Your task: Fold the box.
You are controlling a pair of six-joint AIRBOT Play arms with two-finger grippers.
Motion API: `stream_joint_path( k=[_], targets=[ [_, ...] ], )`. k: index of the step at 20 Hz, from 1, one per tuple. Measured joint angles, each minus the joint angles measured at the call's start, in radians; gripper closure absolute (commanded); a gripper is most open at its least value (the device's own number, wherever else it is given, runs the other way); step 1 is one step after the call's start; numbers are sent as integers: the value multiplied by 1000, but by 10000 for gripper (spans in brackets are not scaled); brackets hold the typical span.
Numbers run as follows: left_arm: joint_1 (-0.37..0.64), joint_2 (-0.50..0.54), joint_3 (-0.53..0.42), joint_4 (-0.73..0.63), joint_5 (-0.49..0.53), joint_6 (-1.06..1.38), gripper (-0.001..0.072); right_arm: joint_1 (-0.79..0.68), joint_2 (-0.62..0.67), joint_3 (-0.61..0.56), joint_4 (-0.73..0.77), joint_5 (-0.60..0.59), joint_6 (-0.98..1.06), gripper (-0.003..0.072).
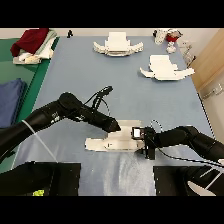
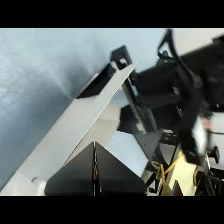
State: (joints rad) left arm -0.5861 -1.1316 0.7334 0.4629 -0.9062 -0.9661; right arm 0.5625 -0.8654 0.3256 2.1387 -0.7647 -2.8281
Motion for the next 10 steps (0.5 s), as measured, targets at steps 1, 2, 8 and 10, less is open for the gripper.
stream_joint_path(
  k=[1,2,8,10],
  targets=[
    [5,-32,1,-7,2,-5,695,0,0,0,0,0,0,168],
    [10,-66,2,-14,4,-8,695,0,0,0,0,0,0,168],
    [19,-211,3,-80,15,11,695,0,0,0,0,0,0,168],
    [19,-225,5,-103,15,32,695,0,0,0,0,0,0,168]
  ],
)
